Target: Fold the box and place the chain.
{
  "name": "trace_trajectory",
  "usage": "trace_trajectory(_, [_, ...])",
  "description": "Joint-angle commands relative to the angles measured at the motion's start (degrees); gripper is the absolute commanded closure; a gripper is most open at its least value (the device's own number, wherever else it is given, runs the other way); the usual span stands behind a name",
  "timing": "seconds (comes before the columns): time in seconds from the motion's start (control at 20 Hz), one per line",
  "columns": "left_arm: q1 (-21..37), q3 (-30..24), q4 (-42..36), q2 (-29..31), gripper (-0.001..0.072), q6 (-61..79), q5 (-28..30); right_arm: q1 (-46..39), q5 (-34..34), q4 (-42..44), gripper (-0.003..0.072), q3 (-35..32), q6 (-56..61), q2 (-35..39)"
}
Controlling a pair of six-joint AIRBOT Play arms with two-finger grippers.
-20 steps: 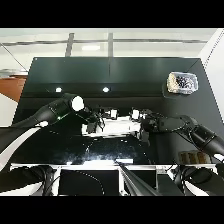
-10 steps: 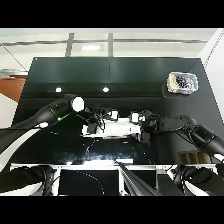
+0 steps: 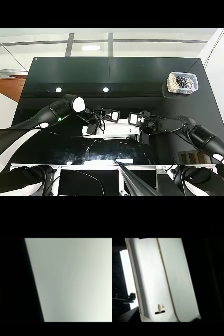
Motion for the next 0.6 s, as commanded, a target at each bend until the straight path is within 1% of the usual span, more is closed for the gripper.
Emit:
trace_trajectory(0.0, [0.0,0.0,0.1,0.0,0.0683,0.0,0.0,2.0,-0.3,0.4,-0.0008,0.0,0.0,-1.5])
trace_trajectory(0.55, [0.2,0.0,0.3,0.0,0.0683,-0.4,0.1,2.1,-0.2,0.5,-0.0008,-0.1,0.0,-5.8])
